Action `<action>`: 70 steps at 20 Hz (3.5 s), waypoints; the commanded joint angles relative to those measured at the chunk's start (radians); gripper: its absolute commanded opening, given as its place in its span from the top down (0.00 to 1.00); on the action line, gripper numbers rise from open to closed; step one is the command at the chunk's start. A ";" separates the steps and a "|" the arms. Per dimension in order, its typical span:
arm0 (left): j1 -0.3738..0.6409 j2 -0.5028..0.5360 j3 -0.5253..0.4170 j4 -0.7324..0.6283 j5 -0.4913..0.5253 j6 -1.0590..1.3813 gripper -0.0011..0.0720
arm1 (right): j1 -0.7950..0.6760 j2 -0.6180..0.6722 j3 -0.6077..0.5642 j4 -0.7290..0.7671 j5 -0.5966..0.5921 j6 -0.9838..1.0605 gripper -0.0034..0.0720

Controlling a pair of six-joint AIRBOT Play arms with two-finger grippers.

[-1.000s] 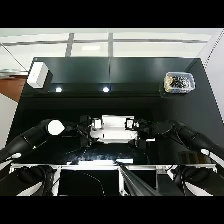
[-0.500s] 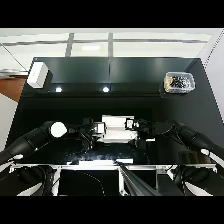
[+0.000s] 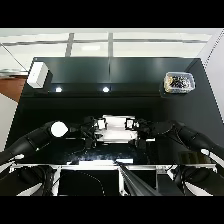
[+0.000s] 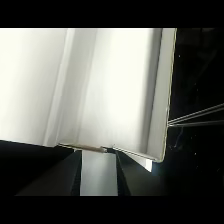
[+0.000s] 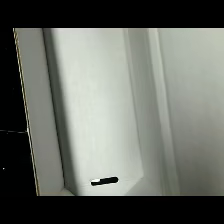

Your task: Fold the box and place the chain.

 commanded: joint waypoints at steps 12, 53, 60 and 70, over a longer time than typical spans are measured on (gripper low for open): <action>-0.080 -0.089 0.000 -0.063 0.082 0.030 0.66 | 0.001 0.000 0.000 0.000 0.001 0.000 0.24; 0.620 0.181 -0.106 0.256 -0.323 -1.302 0.95 | 0.001 0.000 0.000 0.001 0.000 0.000 0.24; 0.591 -0.091 -0.106 -0.198 -0.338 -0.930 0.95 | 0.001 0.000 0.000 0.001 0.000 0.001 0.24; 0.428 -0.112 -0.104 -0.240 -0.289 -0.856 0.91 | 0.001 0.000 0.000 0.001 0.000 0.001 0.24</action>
